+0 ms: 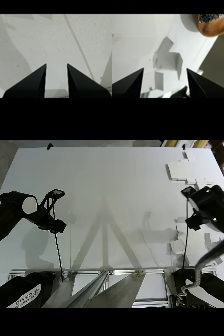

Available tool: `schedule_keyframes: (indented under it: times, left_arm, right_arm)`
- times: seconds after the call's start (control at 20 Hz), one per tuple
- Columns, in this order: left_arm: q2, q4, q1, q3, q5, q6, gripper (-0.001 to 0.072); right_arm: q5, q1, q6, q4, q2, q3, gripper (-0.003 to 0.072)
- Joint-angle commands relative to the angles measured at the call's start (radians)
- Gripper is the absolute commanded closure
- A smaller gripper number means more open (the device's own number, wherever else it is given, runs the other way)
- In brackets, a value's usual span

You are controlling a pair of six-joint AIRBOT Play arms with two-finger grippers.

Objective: Fold the box and place the chain.

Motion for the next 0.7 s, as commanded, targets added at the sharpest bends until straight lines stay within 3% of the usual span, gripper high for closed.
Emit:
schedule_keyframes:
  times: [0.0,0.05,0.15,0.45,0.65]
  left_arm:
    - [0.0,0.0,0.0,0.0,0.0,0.0,0.0418]
    - [0.0,0.0,0.0,0.0,0.0,0.0,0.0418]
    - [0.0,0.0,0.0,0.0,0.0,0.0,0.0418]
    - [0.0,0.0,0.0,0.0,0.0,0.0,0.0418]
    - [0.0,0.0,0.0,0.0,0.0,0.0,0.0418]
  right_arm:
    - [-0.045,-0.228,-0.019,0.085,0.004,0.001,0.0112]
    - [-0.06,-0.284,-0.046,0.132,0.004,0.0,0.0114]
    - [-0.068,-0.372,-0.119,0.188,0.002,0.0,0.0255]
    - [-0.08,-0.519,-0.141,0.183,-0.08,0.0,0.0246]
    - [-0.084,-0.558,-0.141,0.082,-0.149,0.0,0.0246]
